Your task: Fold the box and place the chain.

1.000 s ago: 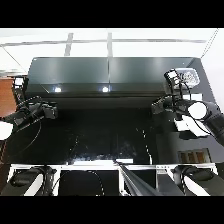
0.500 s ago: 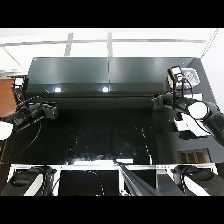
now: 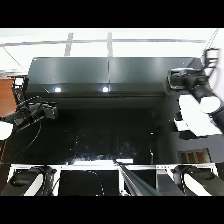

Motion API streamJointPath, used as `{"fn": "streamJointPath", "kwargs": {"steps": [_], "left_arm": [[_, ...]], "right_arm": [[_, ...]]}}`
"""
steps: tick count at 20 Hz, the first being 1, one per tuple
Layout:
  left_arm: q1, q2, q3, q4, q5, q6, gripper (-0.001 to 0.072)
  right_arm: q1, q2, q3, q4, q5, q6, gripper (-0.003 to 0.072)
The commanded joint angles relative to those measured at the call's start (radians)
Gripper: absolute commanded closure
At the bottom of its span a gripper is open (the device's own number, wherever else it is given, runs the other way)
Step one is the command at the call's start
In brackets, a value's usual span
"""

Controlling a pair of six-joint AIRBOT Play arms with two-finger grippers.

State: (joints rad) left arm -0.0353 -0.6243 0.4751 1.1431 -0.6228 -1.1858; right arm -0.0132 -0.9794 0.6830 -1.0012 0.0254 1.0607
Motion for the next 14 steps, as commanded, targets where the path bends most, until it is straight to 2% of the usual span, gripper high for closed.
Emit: {"fn": "streamJointPath", "kwargs": {"steps": [1, 3, 5, 7, 9, 11, 14], "left_arm": [[-0.001, 0.001, 0.0, 0.0, 0.0, 0.0, 0.0685], [-0.001, 0.001, 0.0, 0.0, 0.0, 0.0, 0.0685], [-0.001, 0.001, 0.0, 0.0, 0.0, 0.0, 0.0685], [-0.001, 0.001, 0.0, 0.0, 0.0, 0.0, 0.0686], [-0.001, 0.001, 0.0, 0.0, 0.0, 0.0, 0.0685], [-0.001, 0.001, 0.0, 0.0, 0.0, 0.0, 0.0685], [-0.001, 0.001, 0.0, 0.0, 0.0, 0.0, 0.0685]], "right_arm": [[-0.364, -0.045, 0.086, 0.01, 0.114, -0.026, -0.0022], [-0.618, -0.115, 0.183, 0.01, 0.311, 0.034, -0.0022], [-0.813, -0.237, 0.327, -0.043, 0.605, 0.023, -0.0022], [-0.929, -0.388, 0.487, -0.156, 0.889, 0.022, -0.0022], [-0.974, -0.513, 0.591, -0.258, 1.085, 0.005, -0.0021], [-0.978, -0.587, 0.624, -0.285, 1.182, -0.104, -0.0021], [-0.969, -0.64, 0.631, -0.263, 1.189, -0.194, -0.0021]]}}
